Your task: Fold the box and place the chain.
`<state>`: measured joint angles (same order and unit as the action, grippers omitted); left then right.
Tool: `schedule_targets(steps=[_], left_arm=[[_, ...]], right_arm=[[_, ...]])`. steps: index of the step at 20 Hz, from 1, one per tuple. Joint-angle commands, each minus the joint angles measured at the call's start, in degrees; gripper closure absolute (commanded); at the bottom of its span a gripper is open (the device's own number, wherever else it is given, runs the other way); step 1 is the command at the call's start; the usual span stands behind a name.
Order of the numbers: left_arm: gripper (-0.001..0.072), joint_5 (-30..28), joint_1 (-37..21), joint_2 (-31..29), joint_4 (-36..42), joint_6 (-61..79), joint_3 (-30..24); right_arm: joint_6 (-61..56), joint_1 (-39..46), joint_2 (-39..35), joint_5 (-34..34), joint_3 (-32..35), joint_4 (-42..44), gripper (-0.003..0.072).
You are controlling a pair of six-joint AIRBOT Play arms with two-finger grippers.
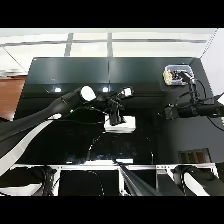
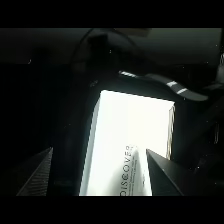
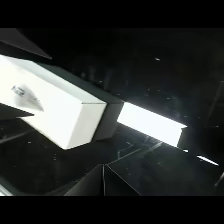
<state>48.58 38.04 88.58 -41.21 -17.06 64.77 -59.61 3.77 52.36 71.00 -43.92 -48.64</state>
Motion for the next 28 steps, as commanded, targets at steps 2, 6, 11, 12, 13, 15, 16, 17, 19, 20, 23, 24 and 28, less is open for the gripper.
schedule_targets(steps=[2,6,11,12,13,15,16,17,19,20,23,24,28], left_arm=[[-0.0009,5.66,0.24,2.19,-0.98,-1.64,1.86],[-0.0009,9.14,0.92,2.16,-3.08,-1.64,2.01],[-0.0009,10.14,3.52,2.16,-12.09,-1.64,4.39],[-0.0009,10.23,4.15,2.16,-13.33,-1.66,4.85],[-0.0009,10.16,4.90,2.16,-14.64,-1.97,5.18],[-0.0009,9.25,6.82,2.27,-20.70,-5.62,5.27],[-0.0008,9.11,7.82,2.45,-25.16,-8.59,5.27],[0.0033,8.92,8.85,2.54,-29.86,-12.17,5.31],[0.0320,10.47,9.40,2.47,-35.28,-22.45,7.15],[0.0324,13.31,8.87,2.32,-36.37,-25.53,9.38],[0.0339,19.58,2.71,0.39,-38.10,-32.70,17.14],[0.0339,21.31,-0.50,-0.07,-39.41,-36.15,20.00],[0.0339,23.91,-17.94,-0.20,-42.62,-46.88,30.99]], right_arm=[[0.07,0.04,-0.04,-0.42,0.02,-2.29,0.0677],[0.07,0.04,-0.04,-0.76,0.02,-2.54,0.0677],[0.04,0.04,-0.04,-0.74,0.02,-2.51,0.0677],[0.04,0.04,-0.04,-0.72,0.02,-2.49,0.0677],[0.04,0.04,-0.04,-0.72,0.02,-2.49,0.0677],[0.04,0.02,-0.04,-0.72,0.02,-2.47,0.0677],[0.04,0.04,-0.04,-0.74,0.02,-2.47,0.0677],[0.04,0.02,-0.04,-0.74,0.02,-2.47,0.0677],[0.04,0.02,-0.04,-0.74,0.02,-2.47,0.0677],[0.02,0.04,-0.04,-0.74,0.02,-2.47,0.0677],[0.02,0.04,-0.04,-0.74,0.02,-2.47,0.0677],[0.00,0.04,-0.04,-0.74,0.02,-2.43,0.0677],[-0.81,0.04,-0.04,-0.74,0.02,-2.43,0.0677]])
